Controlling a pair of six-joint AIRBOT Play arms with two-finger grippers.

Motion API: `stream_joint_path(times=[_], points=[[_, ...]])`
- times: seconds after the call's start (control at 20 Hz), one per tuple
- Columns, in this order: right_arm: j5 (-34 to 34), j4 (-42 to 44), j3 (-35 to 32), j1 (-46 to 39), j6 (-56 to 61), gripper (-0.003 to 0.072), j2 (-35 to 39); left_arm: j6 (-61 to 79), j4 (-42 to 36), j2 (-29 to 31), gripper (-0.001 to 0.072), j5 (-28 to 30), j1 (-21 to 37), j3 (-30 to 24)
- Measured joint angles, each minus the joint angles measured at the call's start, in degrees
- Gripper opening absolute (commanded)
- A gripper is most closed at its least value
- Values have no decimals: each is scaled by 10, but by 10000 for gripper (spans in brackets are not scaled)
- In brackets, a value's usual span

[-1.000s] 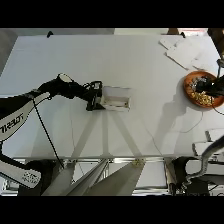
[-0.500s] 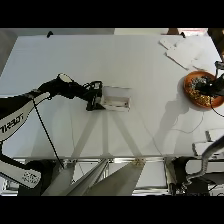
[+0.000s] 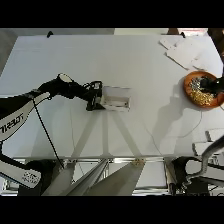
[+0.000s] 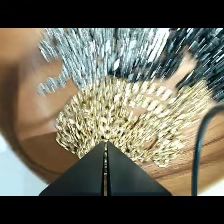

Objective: Fold the box and place the chain.

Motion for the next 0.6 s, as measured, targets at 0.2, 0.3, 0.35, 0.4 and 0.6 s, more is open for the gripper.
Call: stream_joint_path(times=[0.2,0.3,0.35,0.4,0.6], points=[[24,-2,0,15,0,11,63,0,0,0,376,0,0,0],[30,-2,0,24,0,144,84,0,0,0,376,0,0,0],[36,-3,0,26,0,379,90,0,0,0,376,0,0,0],[39,-3,0,27,0,433,94,0,0,0,376,0,0,0],[47,-5,0,13,5,447,86,0,0,0,376,0,0,0]])
